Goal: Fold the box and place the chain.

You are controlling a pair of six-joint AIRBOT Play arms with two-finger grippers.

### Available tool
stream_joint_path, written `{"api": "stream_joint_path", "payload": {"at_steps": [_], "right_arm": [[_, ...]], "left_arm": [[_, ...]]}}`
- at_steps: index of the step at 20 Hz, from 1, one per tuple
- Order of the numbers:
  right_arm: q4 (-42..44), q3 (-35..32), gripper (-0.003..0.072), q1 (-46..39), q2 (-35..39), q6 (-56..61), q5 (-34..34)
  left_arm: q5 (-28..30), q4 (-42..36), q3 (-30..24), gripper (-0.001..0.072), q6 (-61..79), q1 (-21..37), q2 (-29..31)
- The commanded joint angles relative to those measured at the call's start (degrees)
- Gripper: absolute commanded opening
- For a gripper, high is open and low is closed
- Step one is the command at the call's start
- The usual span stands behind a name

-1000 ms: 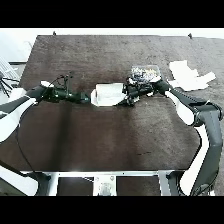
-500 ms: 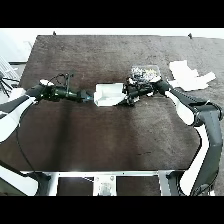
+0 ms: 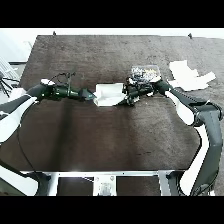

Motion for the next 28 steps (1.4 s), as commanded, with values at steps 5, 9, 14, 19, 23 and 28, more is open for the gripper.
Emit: {"api": "stream_joint_path", "payload": {"at_steps": [5, 9, 14, 19, 23, 28], "right_arm": [[0.00, -0.02, 0.0520, -0.02, -0.02, 0.00, 0.02], [0.02, -0.02, 0.0521, -0.02, -0.02, 0.00, 0.02], [0.02, -0.02, 0.0520, -0.02, -0.02, 0.00, 0.02], [0.02, -0.02, 0.0520, -0.02, -0.02, 0.00, 0.02], [0.02, -0.02, 0.0521, -0.02, -0.02, 0.00, 0.02], [0.02, -0.02, 0.0521, 0.00, -0.02, 0.00, 0.02]], "left_arm": [[1.01, 9.66, 5.53, 0.0424, -15.06, -3.50, 0.02], [2.32, 16.20, 7.78, 0.0424, -23.85, -6.23, 0.02], [3.32, 24.81, 11.06, 0.0407, -32.81, -8.87, 0.02], [5.70, 27.52, 11.21, 0.0407, -36.20, -10.67, 0.02], [7.45, 28.79, 11.34, 0.0407, -38.75, -11.85, 0.02], [6.78, 33.35, 14.16, 0.0407, -43.15, -12.70, 0.02]]}}
